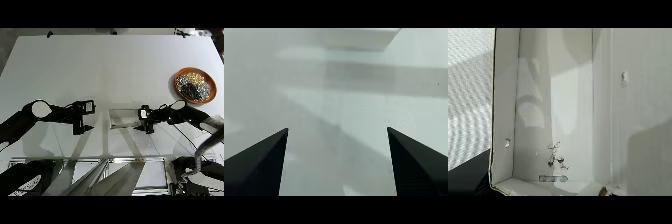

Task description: Fold the box and place the chain.

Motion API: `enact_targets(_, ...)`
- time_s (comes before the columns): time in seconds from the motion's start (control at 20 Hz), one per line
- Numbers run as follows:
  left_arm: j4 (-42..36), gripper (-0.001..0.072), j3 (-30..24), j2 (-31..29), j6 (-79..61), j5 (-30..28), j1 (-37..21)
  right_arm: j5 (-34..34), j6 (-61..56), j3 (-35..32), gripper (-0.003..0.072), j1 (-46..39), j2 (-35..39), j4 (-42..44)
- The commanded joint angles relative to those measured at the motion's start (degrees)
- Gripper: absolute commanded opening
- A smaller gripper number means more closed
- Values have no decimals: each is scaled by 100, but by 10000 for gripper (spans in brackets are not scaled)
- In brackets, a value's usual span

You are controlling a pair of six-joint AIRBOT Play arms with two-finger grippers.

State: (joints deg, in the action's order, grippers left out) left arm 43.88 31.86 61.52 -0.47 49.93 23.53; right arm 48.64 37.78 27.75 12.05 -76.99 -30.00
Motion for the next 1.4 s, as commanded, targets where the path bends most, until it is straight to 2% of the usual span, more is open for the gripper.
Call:
enact_targets(0.0, -1530, 698, -149, 866, -2227, 11, -168, 0, -2, -2, 384, 2, 2, 2)
enact_targets(0.15, -2179, 701, -149, 1314, -2736, -142, -31, 0, -2, -2, 384, 2, 2, 2)
enact_targets(0.3, -2559, 709, -149, 1419, -3423, -236, 197, 0, -2, -2, 384, 2, 2, 2)
enact_targets(0.55, -2887, 710, -149, 1609, -3453, -459, 485, 0, 0, 0, 384, 2, 2, 2)
enact_targets(0.7, -3147, 710, -149, 1676, -3377, -828, 621, 0, 0, -2, 384, 2, 2, 2)
enact_targets(1.15, -3703, 710, -149, 1832, -3272, -761, 623, 0, -2, -2, 384, 2, 2, 2)
enact_targets(1.35, -3397, 710, -149, 1843, -3272, -553, 621, 0, -2, 0, 384, 2, 2, 2)
